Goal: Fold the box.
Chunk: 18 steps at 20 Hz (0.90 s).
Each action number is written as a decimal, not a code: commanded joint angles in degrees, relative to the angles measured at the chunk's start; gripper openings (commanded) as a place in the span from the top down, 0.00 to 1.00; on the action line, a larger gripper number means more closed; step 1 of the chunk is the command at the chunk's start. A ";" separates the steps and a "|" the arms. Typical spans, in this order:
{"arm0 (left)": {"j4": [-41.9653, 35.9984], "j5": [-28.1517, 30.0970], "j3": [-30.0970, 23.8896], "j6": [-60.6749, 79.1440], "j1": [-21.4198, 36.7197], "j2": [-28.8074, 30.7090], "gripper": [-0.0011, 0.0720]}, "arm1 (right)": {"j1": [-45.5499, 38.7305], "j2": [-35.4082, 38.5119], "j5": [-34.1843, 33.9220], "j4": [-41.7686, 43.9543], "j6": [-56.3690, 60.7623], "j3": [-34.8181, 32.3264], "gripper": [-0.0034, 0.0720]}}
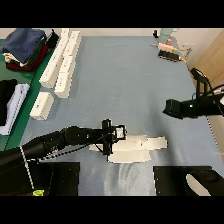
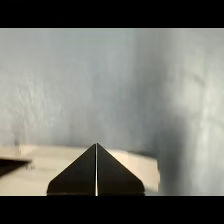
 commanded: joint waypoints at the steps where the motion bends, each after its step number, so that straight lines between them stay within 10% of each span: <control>1: 0.02 0.04 0.00 0.00 0.00 -0.04 0.97 | 3.30 9.62 12.72 -0.35 5.53 -5.60 0.95; 7: 0.02 0.07 0.00 0.00 0.00 -0.04 0.97 | 19.71 19.41 8.00 8.13 -12.41 -18.71 0.95; 15: 0.02 -0.02 0.00 0.00 0.00 -0.04 0.97 | 50.62 12.15 -0.92 -6.95 -22.53 -18.78 0.94; 18: 0.02 0.02 0.00 0.00 0.00 -0.04 0.97 | 60.70 6.95 -2.86 -15.98 -22.03 -18.78 0.36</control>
